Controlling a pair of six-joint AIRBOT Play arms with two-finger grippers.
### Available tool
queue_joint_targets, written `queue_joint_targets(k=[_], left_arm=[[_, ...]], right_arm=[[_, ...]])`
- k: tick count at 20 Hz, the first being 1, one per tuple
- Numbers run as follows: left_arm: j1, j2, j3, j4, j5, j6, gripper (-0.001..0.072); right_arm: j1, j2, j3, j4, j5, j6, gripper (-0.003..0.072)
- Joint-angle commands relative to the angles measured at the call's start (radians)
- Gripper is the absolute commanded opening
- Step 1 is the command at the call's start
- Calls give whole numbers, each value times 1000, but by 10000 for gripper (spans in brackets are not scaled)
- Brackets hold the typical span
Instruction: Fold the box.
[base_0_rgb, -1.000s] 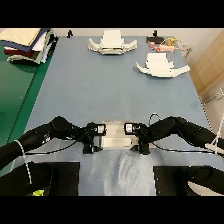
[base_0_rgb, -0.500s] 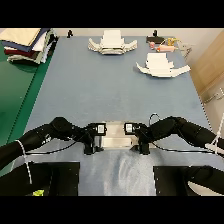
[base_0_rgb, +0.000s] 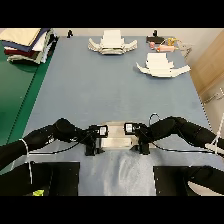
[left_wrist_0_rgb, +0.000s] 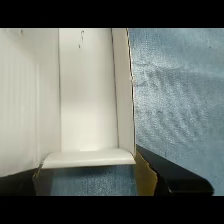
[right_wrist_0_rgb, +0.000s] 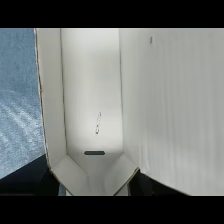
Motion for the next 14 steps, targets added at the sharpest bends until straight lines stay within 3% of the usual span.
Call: queue_joint_targets(k=[1,5,7,14], left_arm=[[-11,-3,-5,-8,27,5,696],[-11,-3,-5,-9,28,5,695],[-11,-3,-5,-9,27,6,580],[-11,-3,-5,-9,27,5,579]], right_arm=[[0,1,0,0,0,0,446],[0,1,0,0,0,0,446],[0,1,0,0,0,0,445],[0,1,0,0,0,0,445]])
